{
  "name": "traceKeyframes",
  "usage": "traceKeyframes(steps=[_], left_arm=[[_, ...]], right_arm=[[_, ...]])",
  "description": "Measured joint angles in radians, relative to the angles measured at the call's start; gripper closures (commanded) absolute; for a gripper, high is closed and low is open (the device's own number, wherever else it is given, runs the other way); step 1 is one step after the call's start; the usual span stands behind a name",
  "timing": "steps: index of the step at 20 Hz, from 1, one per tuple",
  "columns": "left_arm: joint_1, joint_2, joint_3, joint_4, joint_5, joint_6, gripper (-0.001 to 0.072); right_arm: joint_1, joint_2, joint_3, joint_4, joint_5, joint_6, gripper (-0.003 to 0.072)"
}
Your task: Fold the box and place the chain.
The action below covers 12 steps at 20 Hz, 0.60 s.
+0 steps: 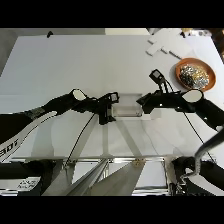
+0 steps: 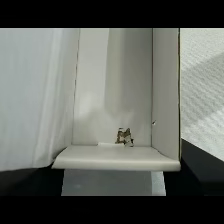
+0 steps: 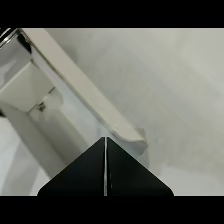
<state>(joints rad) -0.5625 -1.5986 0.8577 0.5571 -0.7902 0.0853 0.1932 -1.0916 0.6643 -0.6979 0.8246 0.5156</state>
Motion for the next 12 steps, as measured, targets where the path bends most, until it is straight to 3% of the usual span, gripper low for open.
traceKeyframes(steps=[8, 10, 12], left_arm=[[0.0, 0.0, 0.0, 0.0, 0.0, 0.0, 0.0697], [0.0, 0.0, 0.0, 0.0, 0.0, 0.0, 0.0697], [0.0, 0.0, 0.0, 0.0, 0.0, 0.0, 0.0697]], right_arm=[[0.0, 0.087, 0.072, -0.549, 0.333, 0.143, 0.067], [0.003, 0.085, 0.075, -0.617, 0.35, 0.08, 0.0514], [0.015, 0.072, 0.076, -0.648, 0.349, -0.013, 0.0502]])
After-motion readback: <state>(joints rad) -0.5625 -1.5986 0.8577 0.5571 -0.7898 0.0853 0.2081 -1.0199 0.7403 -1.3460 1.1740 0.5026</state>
